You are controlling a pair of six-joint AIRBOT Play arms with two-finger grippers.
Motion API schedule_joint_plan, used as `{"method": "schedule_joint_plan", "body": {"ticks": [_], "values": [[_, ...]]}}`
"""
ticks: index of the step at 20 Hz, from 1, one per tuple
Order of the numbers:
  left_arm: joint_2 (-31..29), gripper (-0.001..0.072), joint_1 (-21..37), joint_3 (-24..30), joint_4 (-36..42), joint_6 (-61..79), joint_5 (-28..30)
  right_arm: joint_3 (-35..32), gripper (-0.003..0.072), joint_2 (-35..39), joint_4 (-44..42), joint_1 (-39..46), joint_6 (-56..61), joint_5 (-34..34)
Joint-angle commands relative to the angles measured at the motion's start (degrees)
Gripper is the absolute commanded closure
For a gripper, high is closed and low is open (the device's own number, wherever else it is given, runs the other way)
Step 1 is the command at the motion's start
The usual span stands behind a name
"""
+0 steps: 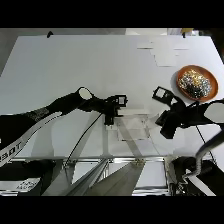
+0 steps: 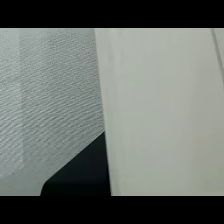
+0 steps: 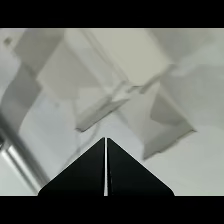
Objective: Fold the box and place the chain.
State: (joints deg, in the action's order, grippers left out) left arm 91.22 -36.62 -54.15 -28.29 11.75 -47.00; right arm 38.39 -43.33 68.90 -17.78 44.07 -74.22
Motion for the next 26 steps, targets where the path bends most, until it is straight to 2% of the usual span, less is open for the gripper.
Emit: {"method": "schedule_joint_plan", "body": {"ticks": [1, 3, 5, 8, 9, 11, 12, 15, 17, 22, 23, 26], "values": [[0.0, 0.0681, 0.0, 0.0, 0.0, 0.0, 0.0, -2.3, 0.0665, -0.6, -0.5, -4.5, -10.3, -4.9], [0.0, 0.0681, 0.0, 0.0, 0.0, 0.0, 0.0, -4.7, 0.0665, -0.6, 1.8, -8.1, -9.7, -6.1], [0.0, 0.0681, 0.0, 0.0, 0.0, 0.0, 0.0, -7.4, 0.0665, 0.0, 0.8, -8.2, -9.7, -3.4], [0.0, 0.0681, 0.0, 0.0, 0.0, 0.0, -0.2, -14.0, 0.0662, 4.4, 4.6, -10.8, -14.2, 11.0], [0.0, 0.0681, 0.0, 0.0, 0.0, 0.0, -0.2, -16.3, 0.0595, 6.5, 5.0, -12.2, -18.7, 13.7], [0.0, 0.0681, 0.0, 0.0, 0.0, 0.0, -0.2, -20.0, 0.0196, 10.8, 4.3, -14.8, -26.1, 17.7], [0.0, 0.0681, 0.0, 0.0, 0.0, 0.0, -0.2, -21.8, 0.0062, 12.5, 4.4, -15.8, -26.6, 21.0], [0.0, 0.0681, 0.0, 0.0, 0.0, 0.0, -0.2, -26.4, 0.0061, 13.2, 4.2, -17.0, -25.9, 28.7], [0.0, 0.0681, 0.0, 0.0, 0.0, 0.0, -0.2, -28.0, 0.0062, 12.5, 4.3, -17.4, -26.0, 31.4], [0.0, 0.0681, 0.0, 0.0, 0.0, 0.0, -0.2, -28.7, 0.0064, 6.0, 5.3, -17.2, -26.8, 42.8], [0.0, 0.0681, 0.0, 0.0, 0.0, 0.0, -0.2, -28.1, 0.0064, 5.3, 5.7, -16.4, -26.8, 44.3], [0.0, 0.0681, 0.0, 0.0, 0.0, 0.0, -0.2, -24.0, 0.0068, 5.4, 5.6, -12.4, -26.6, 41.3]]}}
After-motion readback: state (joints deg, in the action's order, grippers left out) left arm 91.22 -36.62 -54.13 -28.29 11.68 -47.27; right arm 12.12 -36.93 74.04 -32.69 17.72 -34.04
